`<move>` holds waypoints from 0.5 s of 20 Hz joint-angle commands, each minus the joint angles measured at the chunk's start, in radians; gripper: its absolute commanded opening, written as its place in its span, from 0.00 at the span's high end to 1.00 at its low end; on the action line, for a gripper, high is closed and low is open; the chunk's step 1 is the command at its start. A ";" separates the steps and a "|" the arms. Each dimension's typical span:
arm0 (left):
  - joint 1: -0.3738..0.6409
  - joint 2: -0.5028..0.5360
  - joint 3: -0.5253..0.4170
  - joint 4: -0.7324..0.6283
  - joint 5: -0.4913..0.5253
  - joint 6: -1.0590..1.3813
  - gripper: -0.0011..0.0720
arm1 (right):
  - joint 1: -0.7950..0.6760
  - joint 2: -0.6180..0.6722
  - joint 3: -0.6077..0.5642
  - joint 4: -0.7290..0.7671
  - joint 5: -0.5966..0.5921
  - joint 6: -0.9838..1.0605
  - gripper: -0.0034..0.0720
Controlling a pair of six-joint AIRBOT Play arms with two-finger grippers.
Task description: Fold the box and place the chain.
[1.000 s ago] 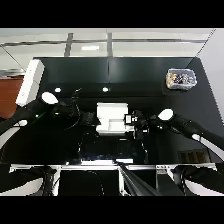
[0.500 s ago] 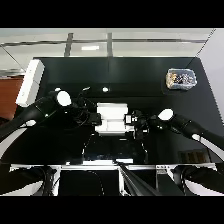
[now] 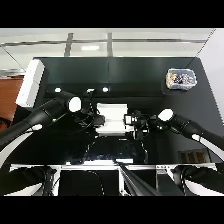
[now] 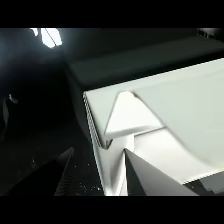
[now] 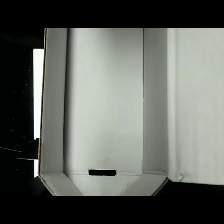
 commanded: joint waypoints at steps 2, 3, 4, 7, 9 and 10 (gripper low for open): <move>-0.062 -0.001 0.010 0.065 -0.013 -0.164 0.51 | 0.000 0.000 0.000 0.000 0.000 0.000 0.66; -0.085 -0.003 0.010 0.113 -0.014 -0.219 0.51 | 0.000 0.000 0.000 0.000 0.000 0.001 0.66; -0.111 -0.009 0.012 0.166 -0.021 -0.273 0.51 | 0.000 0.000 0.000 0.001 0.000 0.000 0.66; -0.151 -0.071 0.059 0.219 -0.082 -0.309 0.51 | 0.000 0.000 0.000 0.000 0.000 0.000 0.66; -0.153 -0.117 0.099 0.222 -0.093 -0.317 0.51 | 0.000 0.000 0.000 0.000 0.000 0.000 0.66; -0.153 -0.131 0.114 0.234 -0.093 -0.352 0.51 | 0.000 0.000 0.000 0.000 0.000 0.000 0.66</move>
